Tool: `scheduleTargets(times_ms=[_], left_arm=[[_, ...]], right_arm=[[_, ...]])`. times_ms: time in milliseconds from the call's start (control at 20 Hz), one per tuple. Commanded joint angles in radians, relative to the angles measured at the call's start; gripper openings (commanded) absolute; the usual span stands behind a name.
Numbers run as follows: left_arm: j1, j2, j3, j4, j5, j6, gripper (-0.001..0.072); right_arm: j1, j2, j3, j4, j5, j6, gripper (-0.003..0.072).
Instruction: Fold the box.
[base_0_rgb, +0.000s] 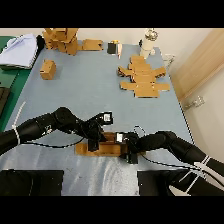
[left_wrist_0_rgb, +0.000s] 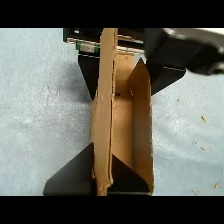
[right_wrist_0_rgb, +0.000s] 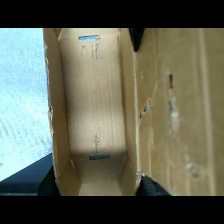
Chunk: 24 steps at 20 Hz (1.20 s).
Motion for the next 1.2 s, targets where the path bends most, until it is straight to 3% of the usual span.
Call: scheduleTargets(times_ms=[0, 50, 100, 300, 400, 500, 550, 600, 650, 700, 900, 1150], left_arm=[[0.002, 0.001, 0.002, 0.001, 0.003, -0.085, 0.0048], [0.002, 0.002, 0.004, 0.005, -0.003, -0.104, 0.0466], [0.003, 0.008, 0.006, 0.011, 0.006, -0.154, 0.0681], [0.055, 0.113, 0.035, 0.252, -0.072, -0.454, 0.0683], [0.085, 0.189, 0.051, 0.406, -0.161, -0.606, 0.0683], [0.089, 0.257, 0.052, 0.462, -0.267, -0.694, 0.0681], [0.086, 0.278, 0.051, 0.461, -0.322, -0.741, 0.0680], [0.078, 0.286, 0.051, 0.462, -0.363, -0.800, 0.0595], [0.067, 0.286, 0.051, 0.460, -0.398, -0.871, 0.0262], [0.048, 0.282, 0.049, 0.453, -0.416, -0.935, 0.0010], [-0.039, 0.204, 0.031, 0.234, -0.381, -1.032, 0.0012], [-0.037, 0.039, 0.031, -0.188, -0.263, -0.827, 0.0012]], right_arm=[[0.001, 0.000, 0.000, 0.000, 0.000, 0.000, 0.0514], [0.001, 0.000, 0.000, 0.000, 0.000, 0.000, 0.0514], [0.001, 0.000, 0.000, 0.000, 0.000, 0.000, 0.0514], [0.001, 0.000, 0.000, 0.000, -0.002, 0.000, 0.0514], [0.001, 0.000, 0.000, 0.000, -0.003, 0.000, 0.0514], [0.001, 0.000, 0.000, 0.000, -0.003, 0.000, 0.0514], [0.001, 0.000, 0.000, 0.000, -0.003, 0.000, 0.0514], [0.001, 0.000, 0.000, 0.000, -0.003, 0.000, 0.0514], [0.001, 0.000, 0.000, 0.000, -0.003, 0.000, 0.0514], [0.001, 0.000, 0.000, 0.000, -0.003, 0.000, 0.0514], [0.001, 0.000, 0.000, 0.000, -0.003, 0.000, 0.0514], [0.001, 0.000, 0.000, 0.000, -0.003, 0.000, 0.0514]])
